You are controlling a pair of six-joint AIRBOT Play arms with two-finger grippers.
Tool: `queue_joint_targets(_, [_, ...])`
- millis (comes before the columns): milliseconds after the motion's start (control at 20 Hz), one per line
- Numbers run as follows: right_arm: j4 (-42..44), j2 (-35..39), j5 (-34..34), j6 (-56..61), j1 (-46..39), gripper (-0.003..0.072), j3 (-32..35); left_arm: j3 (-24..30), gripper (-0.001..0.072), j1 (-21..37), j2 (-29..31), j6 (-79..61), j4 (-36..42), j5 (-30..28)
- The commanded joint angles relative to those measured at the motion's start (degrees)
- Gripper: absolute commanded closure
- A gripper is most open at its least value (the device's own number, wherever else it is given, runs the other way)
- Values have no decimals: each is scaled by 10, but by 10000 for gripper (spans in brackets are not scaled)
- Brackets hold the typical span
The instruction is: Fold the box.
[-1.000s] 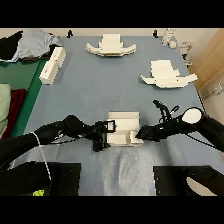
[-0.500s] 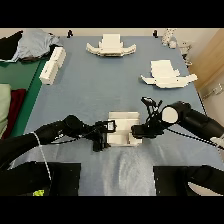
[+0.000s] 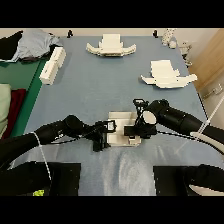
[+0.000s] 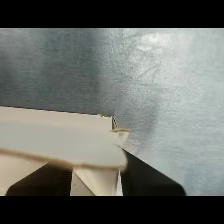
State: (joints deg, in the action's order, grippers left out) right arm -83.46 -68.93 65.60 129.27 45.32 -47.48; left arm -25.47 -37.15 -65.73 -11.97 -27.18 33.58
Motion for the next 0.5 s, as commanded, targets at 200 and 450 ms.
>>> queue_joint_targets(200, [-65,-25,20,84,17,325,-5,0,106,0,0,0,0,0])
queue_joint_targets(450, [-73,-29,16,85,17,638,-5,0,106,0,0,0,0,0])
